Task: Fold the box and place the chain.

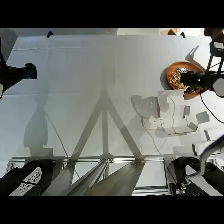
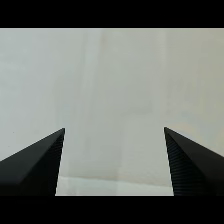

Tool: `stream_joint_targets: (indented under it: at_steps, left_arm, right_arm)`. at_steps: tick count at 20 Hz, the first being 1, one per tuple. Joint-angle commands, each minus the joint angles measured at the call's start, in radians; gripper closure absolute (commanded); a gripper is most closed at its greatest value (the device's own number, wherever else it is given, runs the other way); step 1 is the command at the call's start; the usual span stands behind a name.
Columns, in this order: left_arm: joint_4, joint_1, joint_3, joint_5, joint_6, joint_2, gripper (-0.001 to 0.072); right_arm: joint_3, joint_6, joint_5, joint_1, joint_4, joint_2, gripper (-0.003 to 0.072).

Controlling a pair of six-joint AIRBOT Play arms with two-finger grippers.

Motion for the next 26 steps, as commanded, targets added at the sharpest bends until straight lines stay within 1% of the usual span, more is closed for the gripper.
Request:
stream_joint_targets:
  at_steps: [1,4,6,8,11,12,14,15,16,17,20,23,26]
  left_arm:
    - [0.0,0.0,0.0,0.0,0.0,0.001,0.0014]
    - [0.0,0.0,0.0,0.0,0.0,0.001,0.0014]
    - [0.0,0.0,0.0,0.0,0.0,0.001,0.0014]
    - [0.0,0.0,0.0,0.0,0.0,0.001,0.0014]
    - [0.0,0.0,0.0,0.0,0.0,0.001,0.0014]
    - [0.0,0.0,0.0,0.0,0.0,0.001,0.0014]
    - [0.0,0.0,0.0,0.0,0.0,0.001,0.0014]
    - [0.0,0.0,0.0,0.0,0.0,0.001,0.0014]
    - [0.0,0.0,0.0,0.0,0.0,0.001,0.0014]
    - [0.0,0.0,0.0,0.0,0.0,0.001,0.0014]
    - [0.0,0.0,0.0,0.0,0.0,0.001,0.0014]
    - [0.0,0.0,0.0,0.0,0.0,0.001,0.0014]
    - [0.0,0.0,0.0,0.0,0.0,0.001,0.0014]
  right_arm:
    - [0.001,-0.005,-0.005,0.0,-0.038,-0.003,0.0307]
    - [0.001,-0.019,0.043,-0.016,-0.049,-0.003,0.0307]
    - [0.001,-0.014,0.127,-0.058,-0.042,-0.003,0.0305]
    - [0.001,-0.015,0.225,-0.128,-0.031,-0.003,0.0305]
    - [0.001,-0.035,0.348,-0.275,0.018,-0.003,0.0305]
    - [0.001,-0.072,0.38,-0.326,0.048,-0.007,0.0305]
    - [0.001,-0.208,0.447,-0.424,0.104,-0.029,0.0305]
    - [0.001,-0.282,0.492,-0.465,0.103,-0.045,0.0305]
    - [0.001,-0.333,0.525,-0.5,0.095,-0.061,0.0285]
    - [0.001,-0.362,0.538,-0.538,0.091,-0.079,0.0256]
    - [0.001,-0.412,0.463,-0.61,0.166,-0.121,0.025]
    - [0.001,-0.478,0.456,-0.613,0.169,-0.188,0.0212]
    - [0.001,-0.547,0.459,-0.613,0.214,-0.272,0.0205]
